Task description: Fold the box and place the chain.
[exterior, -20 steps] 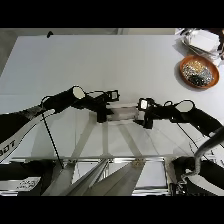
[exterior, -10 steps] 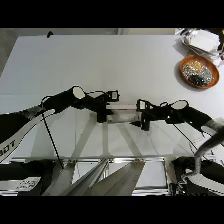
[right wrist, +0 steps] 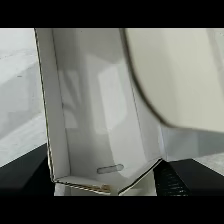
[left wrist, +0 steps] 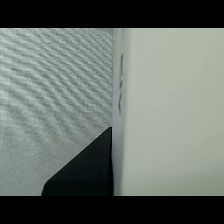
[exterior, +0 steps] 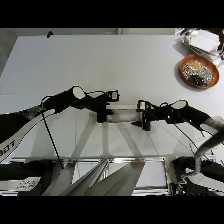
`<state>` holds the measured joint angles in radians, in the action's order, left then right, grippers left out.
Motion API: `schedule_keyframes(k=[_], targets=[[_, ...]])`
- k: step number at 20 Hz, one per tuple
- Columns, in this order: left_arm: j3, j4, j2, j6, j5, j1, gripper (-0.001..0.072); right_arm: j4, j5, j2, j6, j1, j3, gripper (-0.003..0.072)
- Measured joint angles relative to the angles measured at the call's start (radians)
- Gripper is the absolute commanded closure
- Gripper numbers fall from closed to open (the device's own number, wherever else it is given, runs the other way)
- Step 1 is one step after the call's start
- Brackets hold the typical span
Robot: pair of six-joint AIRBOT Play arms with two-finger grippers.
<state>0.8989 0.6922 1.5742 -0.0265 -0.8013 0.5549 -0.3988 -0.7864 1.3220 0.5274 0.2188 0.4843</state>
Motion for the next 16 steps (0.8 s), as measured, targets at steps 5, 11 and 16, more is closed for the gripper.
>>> schedule_keyframes(k=[5, 11, 16], targets=[[0.000, 0.000, 0.000, 0.000, 0.000, 0.000, 0.0700, 0.056, -0.006, 0.021, 0.073, 0.000, 0.000, 0.0139], [0.000, 0.000, 0.000, 0.000, 0.000, 0.000, 0.0700, 0.092, -0.010, 0.045, 0.106, -0.001, 0.000, 0.0139], [0.000, 0.000, 0.000, 0.000, 0.000, 0.000, 0.0700, 0.101, -0.011, 0.049, 0.108, 0.000, 0.001, 0.0137]])
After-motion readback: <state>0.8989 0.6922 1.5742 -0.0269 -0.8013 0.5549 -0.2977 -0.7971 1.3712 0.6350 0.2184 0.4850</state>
